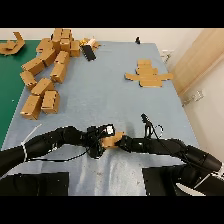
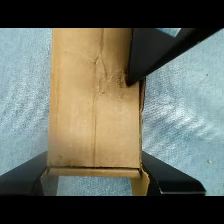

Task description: Fold the box.

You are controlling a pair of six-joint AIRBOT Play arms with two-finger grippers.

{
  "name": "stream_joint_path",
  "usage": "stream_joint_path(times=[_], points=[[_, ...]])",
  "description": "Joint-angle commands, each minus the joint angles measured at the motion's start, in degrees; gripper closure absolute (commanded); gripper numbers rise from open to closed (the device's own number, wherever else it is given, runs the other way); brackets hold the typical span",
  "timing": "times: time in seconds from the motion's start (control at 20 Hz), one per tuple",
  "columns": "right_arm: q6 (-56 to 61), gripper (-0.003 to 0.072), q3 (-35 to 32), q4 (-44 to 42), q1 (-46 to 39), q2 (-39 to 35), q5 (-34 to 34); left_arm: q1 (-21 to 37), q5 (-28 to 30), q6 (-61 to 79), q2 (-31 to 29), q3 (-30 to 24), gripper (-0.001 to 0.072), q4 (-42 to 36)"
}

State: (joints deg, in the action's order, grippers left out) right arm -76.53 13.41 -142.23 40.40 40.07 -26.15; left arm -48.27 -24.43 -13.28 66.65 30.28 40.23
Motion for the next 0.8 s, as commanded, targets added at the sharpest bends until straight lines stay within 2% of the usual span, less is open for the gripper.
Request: stream_joint_path(times=[0.0,0.15,0.4,0.75], points=[[0.0,0.0686,0.0,0.0,0.0,0.3,0.4,0.0,0.0,0.0,-0.1,0.0,0.0189,0.0],[0.0,0.0685,0.5,-1.4,0.0,-1.4,0.3,0.0,0.0,0.0,-0.1,0.0,0.0189,0.0],[0.2,0.0685,1.4,4.2,-3.5,-8.9,0.6,0.0,0.0,0.0,-0.1,0.0,0.0188,0.0],[0.2,0.0685,1.4,4.7,-10.5,-11.0,0.8,0.0,0.0,0.0,-0.1,0.0,0.0189,0.0]])
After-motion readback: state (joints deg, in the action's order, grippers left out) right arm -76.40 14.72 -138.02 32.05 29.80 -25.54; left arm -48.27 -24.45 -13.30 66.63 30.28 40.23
